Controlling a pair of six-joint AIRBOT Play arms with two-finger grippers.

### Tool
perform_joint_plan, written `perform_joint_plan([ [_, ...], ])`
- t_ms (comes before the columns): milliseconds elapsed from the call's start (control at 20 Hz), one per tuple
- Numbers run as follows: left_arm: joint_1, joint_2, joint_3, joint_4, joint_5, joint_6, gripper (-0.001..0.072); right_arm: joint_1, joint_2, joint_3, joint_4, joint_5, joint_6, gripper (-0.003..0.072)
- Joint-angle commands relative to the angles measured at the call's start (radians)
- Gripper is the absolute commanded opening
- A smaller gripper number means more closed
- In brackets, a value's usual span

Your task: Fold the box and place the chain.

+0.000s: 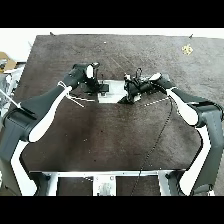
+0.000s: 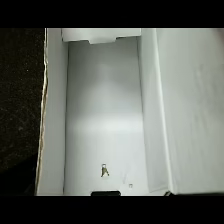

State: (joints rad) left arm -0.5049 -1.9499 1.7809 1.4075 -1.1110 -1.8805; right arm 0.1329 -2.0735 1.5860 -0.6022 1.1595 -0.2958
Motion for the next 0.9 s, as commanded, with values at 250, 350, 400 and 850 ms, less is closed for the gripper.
perform_joint_plan([
  [250, -0.042, -0.06, 0.069, 0.159, -0.074, -0.135, 0.0411, 0.001, 0.0, 0.0, 0.0, 0.001, 0.0, 0.0442],
  [350, -0.042, -0.08, 0.111, 0.171, -0.119, -0.135, 0.0411, 0.001, 0.0, 0.0, 0.0, 0.0, 0.0, 0.0442],
  [400, -0.045, -0.089, 0.13, 0.185, -0.142, -0.134, 0.0411, 0.001, 0.0, 0.0, 0.0, 0.0, 0.0, 0.0442],
  [850, -0.099, -0.18, 0.267, 0.319, -0.266, -0.135, 0.0409, 0.001, 0.0, 0.0, 0.0, 0.0, 0.0, 0.0442],
])
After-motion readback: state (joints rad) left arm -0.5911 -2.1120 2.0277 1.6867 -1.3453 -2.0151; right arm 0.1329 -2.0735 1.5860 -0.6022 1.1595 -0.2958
